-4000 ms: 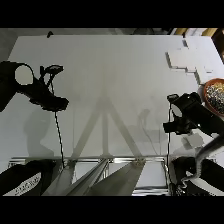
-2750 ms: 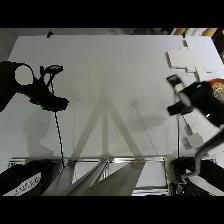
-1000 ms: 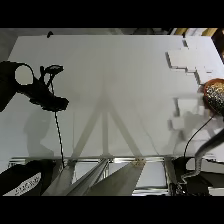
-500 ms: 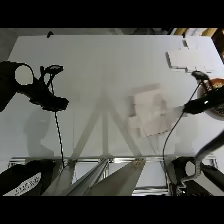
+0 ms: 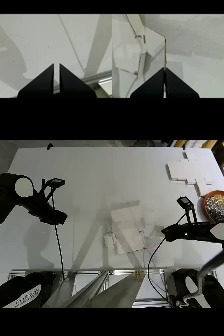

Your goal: Fold the box and place the chain.

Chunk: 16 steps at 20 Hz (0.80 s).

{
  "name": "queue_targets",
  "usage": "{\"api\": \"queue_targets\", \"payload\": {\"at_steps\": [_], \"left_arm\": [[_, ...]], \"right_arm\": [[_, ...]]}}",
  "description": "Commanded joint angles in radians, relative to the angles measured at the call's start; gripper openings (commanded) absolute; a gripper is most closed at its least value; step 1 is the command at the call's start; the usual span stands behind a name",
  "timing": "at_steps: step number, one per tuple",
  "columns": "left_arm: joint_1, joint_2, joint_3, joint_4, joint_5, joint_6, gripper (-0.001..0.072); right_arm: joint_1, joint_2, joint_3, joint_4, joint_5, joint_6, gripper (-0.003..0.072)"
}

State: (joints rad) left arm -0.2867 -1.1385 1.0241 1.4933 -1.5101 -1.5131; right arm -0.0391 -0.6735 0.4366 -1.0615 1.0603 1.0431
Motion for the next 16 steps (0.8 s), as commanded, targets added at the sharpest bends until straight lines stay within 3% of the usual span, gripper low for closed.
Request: {"api": "queue_targets", "payload": {"at_steps": [1, 4, 7, 11, 12, 13, 14, 16], "left_arm": [[0.0, 0.001, 0.0, 0.007, -0.001, 0.028, 0.008], [0.0, 0.001, 0.0, 0.002, 0.025, 0.029, 0.008], [0.0, -0.002, 0.0, -0.029, 0.191, -0.005, 0.008], [0.0, -0.042, -0.001, -0.315, 0.37, 0.13, 0.0085], [-0.005, -0.077, -0.001, -0.418, 0.399, 0.168, 0.0132], [-0.018, -0.126, -0.001, -0.54, 0.415, 0.265, 0.031], [-0.033, -0.18, 0.0, -0.663, 0.418, 0.372, 0.0405], [-0.066, -0.3, 0.0, -0.928, 0.402, 0.611, 0.0434]], "right_arm": [[0.015, 0.019, -0.017, 0.011, -0.032, 0.007, 0.0018], [0.015, 0.019, -0.017, 0.012, -0.028, 0.007, 0.0018], [0.015, 0.019, -0.017, 0.012, -0.031, 0.007, 0.0018], [0.015, 0.019, -0.017, 0.012, -0.031, 0.007, 0.0019], [0.015, 0.019, -0.017, 0.012, -0.032, 0.007, 0.0019], [0.015, 0.019, -0.017, 0.012, -0.031, 0.007, 0.0019], [0.015, 0.019, -0.017, 0.012, -0.032, 0.007, 0.0019], [0.015, 0.019, -0.017, 0.012, -0.032, 0.007, 0.0019]]}}
